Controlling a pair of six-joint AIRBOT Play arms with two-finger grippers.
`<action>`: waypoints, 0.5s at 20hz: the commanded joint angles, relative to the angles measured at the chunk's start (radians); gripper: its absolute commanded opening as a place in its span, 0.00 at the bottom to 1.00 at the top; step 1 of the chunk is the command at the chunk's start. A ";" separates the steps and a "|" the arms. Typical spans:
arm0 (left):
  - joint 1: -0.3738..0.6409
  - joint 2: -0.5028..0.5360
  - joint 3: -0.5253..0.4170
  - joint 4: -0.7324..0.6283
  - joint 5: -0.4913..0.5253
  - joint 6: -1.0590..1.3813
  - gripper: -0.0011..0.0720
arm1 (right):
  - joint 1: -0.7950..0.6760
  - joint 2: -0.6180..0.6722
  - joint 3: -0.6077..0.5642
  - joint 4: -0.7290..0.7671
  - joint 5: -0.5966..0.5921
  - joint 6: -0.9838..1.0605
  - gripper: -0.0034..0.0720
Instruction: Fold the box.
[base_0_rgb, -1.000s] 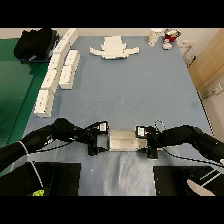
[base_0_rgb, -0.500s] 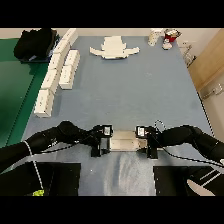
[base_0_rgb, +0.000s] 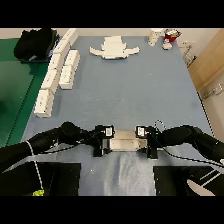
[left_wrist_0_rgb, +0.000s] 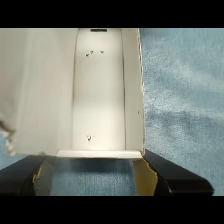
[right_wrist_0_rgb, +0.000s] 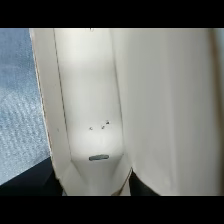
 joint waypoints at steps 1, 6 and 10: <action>-0.002 -0.001 0.001 -0.003 0.003 0.011 0.98 | 0.000 0.001 0.001 0.000 0.000 0.000 0.67; -0.037 -0.003 0.000 0.037 0.012 0.009 0.98 | 0.000 0.001 0.001 0.000 0.000 0.000 0.67; -0.045 -0.008 0.004 0.037 0.049 -0.022 0.98 | 0.000 0.001 0.001 0.000 0.000 0.000 0.67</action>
